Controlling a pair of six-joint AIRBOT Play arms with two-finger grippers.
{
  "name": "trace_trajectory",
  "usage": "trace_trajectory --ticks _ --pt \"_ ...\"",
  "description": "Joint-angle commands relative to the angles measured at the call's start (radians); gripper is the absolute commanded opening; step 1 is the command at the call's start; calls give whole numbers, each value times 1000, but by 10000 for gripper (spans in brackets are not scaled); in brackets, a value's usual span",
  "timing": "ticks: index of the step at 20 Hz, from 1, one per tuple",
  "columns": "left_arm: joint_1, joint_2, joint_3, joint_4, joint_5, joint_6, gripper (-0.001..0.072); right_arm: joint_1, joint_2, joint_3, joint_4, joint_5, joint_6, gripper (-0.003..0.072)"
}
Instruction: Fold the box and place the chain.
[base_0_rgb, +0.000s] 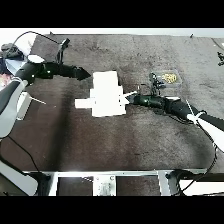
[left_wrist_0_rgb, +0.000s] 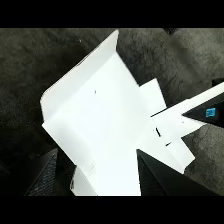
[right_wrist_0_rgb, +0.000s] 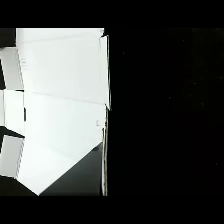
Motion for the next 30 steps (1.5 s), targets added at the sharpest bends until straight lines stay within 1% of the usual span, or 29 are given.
trace_trajectory --ticks 1,4,7,12,18,20,23,24,25,26,27,29,30 --pt "-5 -98 97 27 -54 -80 546 0 3 -6 39 13 -54 11" --pt "-5 -142 117 28 -106 -80 546 0 3 -6 39 10 -61 11" --pt "-11 -187 121 -6 -159 -79 559 2 3 -6 38 13 -67 11" --pt "-11 -228 137 -27 -169 -76 555 3 3 -6 38 13 -68 11" --pt "-13 -246 138 -47 -233 -81 554 3 3 -6 38 14 -67 11" --pt "-32 -258 142 -43 -247 -80 554 3 3 -6 38 14 -68 12" --pt "-54 -263 145 -26 -223 -73 552 3 3 -6 34 14 -67 11" --pt "-54 -263 145 -23 -225 -73 522 3 3 -6 34 16 -68 11" --pt "-54 -263 145 -22 -227 -74 521 2 3 -6 34 19 -68 12" --pt "-55 -263 145 -23 -235 -73 434 3 3 -6 34 20 -68 11" --pt "-59 -263 145 -22 -245 -72 400 3 3 -6 32 20 -68 12" --pt "-62 -263 145 -20 -247 -71 232 3 3 -6 31 20 -68 11" --pt "-62 -263 145 -20 -243 -68 224 3 3 -6 30 20 -68 12"
